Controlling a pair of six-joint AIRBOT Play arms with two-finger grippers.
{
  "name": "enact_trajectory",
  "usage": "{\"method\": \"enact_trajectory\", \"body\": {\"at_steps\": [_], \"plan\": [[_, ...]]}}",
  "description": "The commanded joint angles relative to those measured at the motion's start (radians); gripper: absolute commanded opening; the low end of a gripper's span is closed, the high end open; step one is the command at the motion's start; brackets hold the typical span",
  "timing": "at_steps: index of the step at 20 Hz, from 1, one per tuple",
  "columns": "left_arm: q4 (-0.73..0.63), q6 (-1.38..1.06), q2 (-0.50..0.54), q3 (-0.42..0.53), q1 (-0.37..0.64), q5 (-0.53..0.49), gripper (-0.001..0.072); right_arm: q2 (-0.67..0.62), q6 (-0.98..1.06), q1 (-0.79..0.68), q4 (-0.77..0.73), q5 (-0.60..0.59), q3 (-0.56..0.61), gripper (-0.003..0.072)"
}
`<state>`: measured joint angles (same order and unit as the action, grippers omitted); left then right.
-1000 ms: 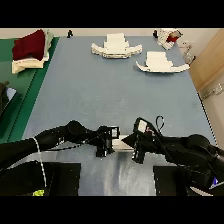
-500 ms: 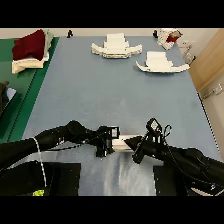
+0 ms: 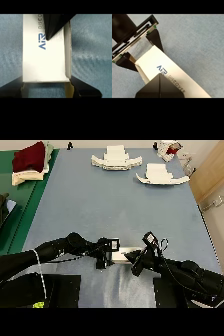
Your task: Fold the box.
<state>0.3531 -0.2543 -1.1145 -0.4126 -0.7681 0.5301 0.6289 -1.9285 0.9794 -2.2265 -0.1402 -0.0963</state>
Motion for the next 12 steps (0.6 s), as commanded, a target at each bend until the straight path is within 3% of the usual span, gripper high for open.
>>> {"method": "enact_trajectory", "body": {"at_steps": [1, 10, 12], "plan": [[-0.001, 0.000, 0.000, -0.001, 0.001, 0.002, 0.0442, -0.005, 0.002, 0.001, 0.005, -0.025, 0.003, 0.0006], [-0.001, 0.000, 0.000, -0.001, 0.001, 0.002, 0.0442, -0.109, 0.001, -0.002, 0.051, -0.032, -0.019, 0.0006], [-0.001, 0.000, 0.000, -0.001, 0.001, 0.002, 0.0442, -0.106, 0.002, -0.005, 0.096, -0.091, -0.061, 0.0006]]}}
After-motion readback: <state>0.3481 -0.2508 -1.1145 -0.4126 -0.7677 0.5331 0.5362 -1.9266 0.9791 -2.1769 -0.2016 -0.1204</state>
